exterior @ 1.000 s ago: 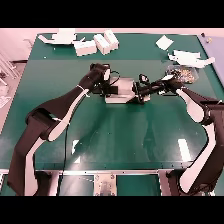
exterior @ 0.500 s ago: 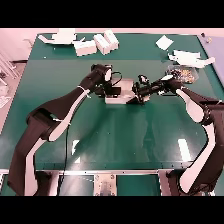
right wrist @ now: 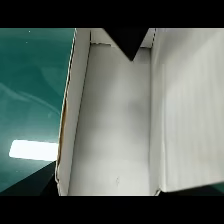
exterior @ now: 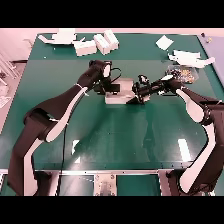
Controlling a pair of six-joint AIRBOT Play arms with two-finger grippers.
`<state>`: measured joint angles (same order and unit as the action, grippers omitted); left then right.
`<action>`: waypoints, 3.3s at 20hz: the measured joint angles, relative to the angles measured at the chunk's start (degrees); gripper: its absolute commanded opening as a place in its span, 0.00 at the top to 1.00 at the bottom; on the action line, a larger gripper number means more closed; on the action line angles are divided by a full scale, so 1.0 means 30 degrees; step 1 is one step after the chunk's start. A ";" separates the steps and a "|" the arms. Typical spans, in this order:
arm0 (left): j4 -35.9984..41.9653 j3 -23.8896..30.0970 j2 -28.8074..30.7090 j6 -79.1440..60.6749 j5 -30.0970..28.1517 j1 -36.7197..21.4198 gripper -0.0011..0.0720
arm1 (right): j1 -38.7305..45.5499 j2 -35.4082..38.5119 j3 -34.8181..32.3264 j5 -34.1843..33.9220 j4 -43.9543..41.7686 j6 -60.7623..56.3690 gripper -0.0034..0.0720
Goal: Fold the box and place the chain.
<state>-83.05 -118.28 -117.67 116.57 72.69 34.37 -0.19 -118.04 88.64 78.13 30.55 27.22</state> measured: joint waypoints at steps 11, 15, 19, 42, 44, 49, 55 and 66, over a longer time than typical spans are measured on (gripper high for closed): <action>-0.0787 0.0313 0.3599 -0.5442 0.1821 -0.1333 0.25 | 0.0015 0.0007 0.0000 -0.0022 -0.0015 -0.0007 0.30; -0.1020 0.1151 0.4561 -1.0593 0.1297 -0.1945 0.38 | 0.0022 0.0007 0.0000 -0.0022 -0.0007 -0.0007 0.30; 0.2251 0.2441 0.4983 -1.5985 0.0000 -0.3177 0.38 | 0.0022 0.0007 0.0000 -0.0022 -0.0007 -0.0007 0.30; 1.6101 1.1395 0.4860 -3.9153 -0.2055 -0.8123 0.06 | 0.0022 0.0000 0.0000 -0.0022 -0.0007 -0.0007 0.30; 1.7442 1.1817 0.4444 -4.0676 -0.2448 -0.8123 0.06 | 0.0022 0.0000 0.0000 -0.0022 -0.0007 -0.0007 0.30; 2.0232 1.2174 0.3351 -4.3211 -0.2776 -0.8102 0.06 | 0.0022 0.0000 0.0000 -0.0022 -0.0007 -0.0007 0.30; 2.1005 1.2240 0.2922 -4.5135 -0.3570 -0.7147 0.06 | 0.0022 0.0000 0.0000 -0.0022 -0.0007 -0.0022 0.30; 2.1223 1.2233 0.2550 -4.6898 -0.5880 -0.6637 0.06 | 0.0029 0.0007 0.0000 -0.0117 -0.0058 -0.0036 0.30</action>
<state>-19.38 -81.58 -110.02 -24.12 55.05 14.46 -0.10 -118.02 88.64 77.78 30.37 27.11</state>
